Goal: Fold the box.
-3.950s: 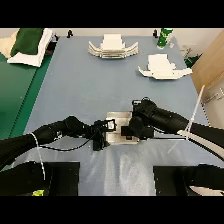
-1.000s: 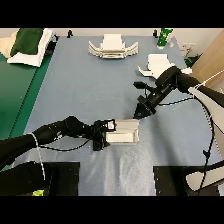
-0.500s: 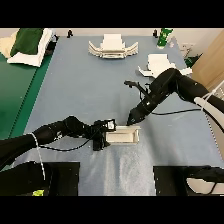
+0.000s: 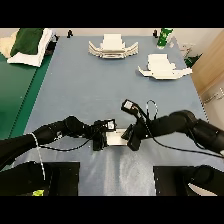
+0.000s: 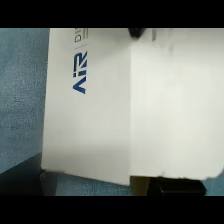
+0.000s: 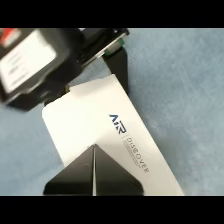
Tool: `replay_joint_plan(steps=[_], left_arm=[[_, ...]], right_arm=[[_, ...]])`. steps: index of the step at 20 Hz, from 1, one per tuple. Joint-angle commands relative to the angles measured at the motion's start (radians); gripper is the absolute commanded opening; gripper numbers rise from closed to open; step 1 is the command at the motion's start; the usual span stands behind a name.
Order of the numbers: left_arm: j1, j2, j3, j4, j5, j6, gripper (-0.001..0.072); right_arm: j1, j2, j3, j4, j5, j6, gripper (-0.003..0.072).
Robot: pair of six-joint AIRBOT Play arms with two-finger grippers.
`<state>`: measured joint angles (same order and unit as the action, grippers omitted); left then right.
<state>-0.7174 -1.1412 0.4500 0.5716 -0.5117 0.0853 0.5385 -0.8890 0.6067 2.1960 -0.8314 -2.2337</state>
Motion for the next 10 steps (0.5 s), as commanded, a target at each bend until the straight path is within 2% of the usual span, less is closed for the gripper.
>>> replay_joint_plan(steps=[1,2,3,6,10], left_arm=[[0.000,0.000,0.000,0.000,0.000,0.000,0.0605],[0.000,0.000,0.000,0.000,0.000,0.000,0.0605],[0.000,0.000,0.000,0.000,0.000,0.000,0.0606],[0.000,0.000,0.000,0.000,0.000,0.000,0.0606],[0.000,0.000,0.000,0.000,0.000,0.000,0.0606]], right_arm=[[0.115,0.113,-0.100,-0.144,0.189,-0.072,0.0298],[0.126,0.112,-0.095,-0.178,0.190,-0.099,0.0465],[0.131,0.111,-0.094,-0.191,0.196,-0.135,0.0492],[0.131,0.097,-0.094,-0.239,0.211,-0.330,0.0492],[0.131,0.065,-0.092,-0.288,0.291,-0.445,0.0492]])
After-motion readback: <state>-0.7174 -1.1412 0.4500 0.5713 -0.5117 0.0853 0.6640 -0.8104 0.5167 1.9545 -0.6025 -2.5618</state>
